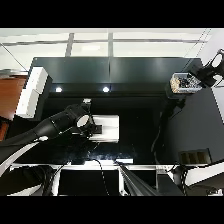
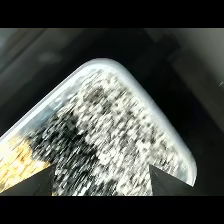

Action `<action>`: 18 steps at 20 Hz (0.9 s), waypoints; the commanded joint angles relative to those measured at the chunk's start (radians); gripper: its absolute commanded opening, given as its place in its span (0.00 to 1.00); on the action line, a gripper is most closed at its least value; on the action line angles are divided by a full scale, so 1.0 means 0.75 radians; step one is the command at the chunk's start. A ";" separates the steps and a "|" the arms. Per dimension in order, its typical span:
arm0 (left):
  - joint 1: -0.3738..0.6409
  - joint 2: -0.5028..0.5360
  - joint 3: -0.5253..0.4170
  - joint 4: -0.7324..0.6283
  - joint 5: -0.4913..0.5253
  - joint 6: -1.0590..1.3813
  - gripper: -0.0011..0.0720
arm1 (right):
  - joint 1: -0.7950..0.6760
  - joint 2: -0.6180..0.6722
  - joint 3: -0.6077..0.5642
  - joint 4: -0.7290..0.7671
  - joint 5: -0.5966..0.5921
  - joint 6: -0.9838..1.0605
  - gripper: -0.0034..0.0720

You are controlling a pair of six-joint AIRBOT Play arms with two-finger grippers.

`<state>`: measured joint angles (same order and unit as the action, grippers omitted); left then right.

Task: Fold the box and place the chain.

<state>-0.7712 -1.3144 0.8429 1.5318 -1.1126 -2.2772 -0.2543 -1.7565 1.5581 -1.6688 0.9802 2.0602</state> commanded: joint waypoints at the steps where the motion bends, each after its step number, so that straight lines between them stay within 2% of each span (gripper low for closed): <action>1: 0.001 -0.001 0.001 0.002 0.001 -0.001 0.05 | -0.002 -0.059 0.031 -0.081 0.003 0.022 0.98; 4: 0.001 -0.001 0.001 0.006 0.001 -0.001 0.05 | -0.002 -0.081 0.031 -0.080 -0.007 0.023 0.98; 6: 0.001 -0.001 0.001 0.006 0.001 -0.001 0.05 | -0.002 -0.090 0.031 -0.080 -0.006 0.024 0.89; 8: 0.001 -0.001 0.001 0.006 0.001 -0.001 0.05 | -0.002 -0.093 0.031 -0.081 -0.006 0.025 0.89; 9: 0.001 -0.001 0.001 0.006 0.001 -0.001 0.05 | -0.002 -0.093 0.031 -0.081 -0.005 0.025 0.76; 11: 0.001 -0.001 0.001 0.006 0.001 -0.001 0.05 | -0.002 -0.093 0.031 -0.081 -0.004 0.025 0.75; 12: 0.001 -0.001 0.001 0.006 0.001 -0.001 0.05 | -0.002 -0.093 0.031 -0.081 0.004 0.024 0.66; 13: 0.001 -0.001 0.001 0.006 0.001 -0.001 0.05 | -0.002 -0.093 0.031 -0.081 0.016 0.024 0.34; 14: 0.001 -0.001 0.001 0.006 0.001 -0.001 0.05 | -0.002 -0.093 0.031 -0.079 0.023 0.024 0.20; 15: 0.001 -0.001 0.001 0.006 0.001 -0.001 0.05 | -0.001 -0.093 0.031 -0.078 0.033 0.023 0.21; 17: 0.001 -0.001 0.001 0.006 0.001 -0.001 0.05 | -0.002 -0.091 0.036 -0.076 0.067 0.002 0.08; 18: 0.001 -0.001 0.001 0.005 0.001 -0.001 0.05 | -0.002 -0.090 0.045 -0.076 0.089 -0.020 0.08</action>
<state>-0.7712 -1.3144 0.8429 1.5356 -1.1130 -2.2776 -0.2554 -1.8256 1.5837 -1.7279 1.0046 2.0705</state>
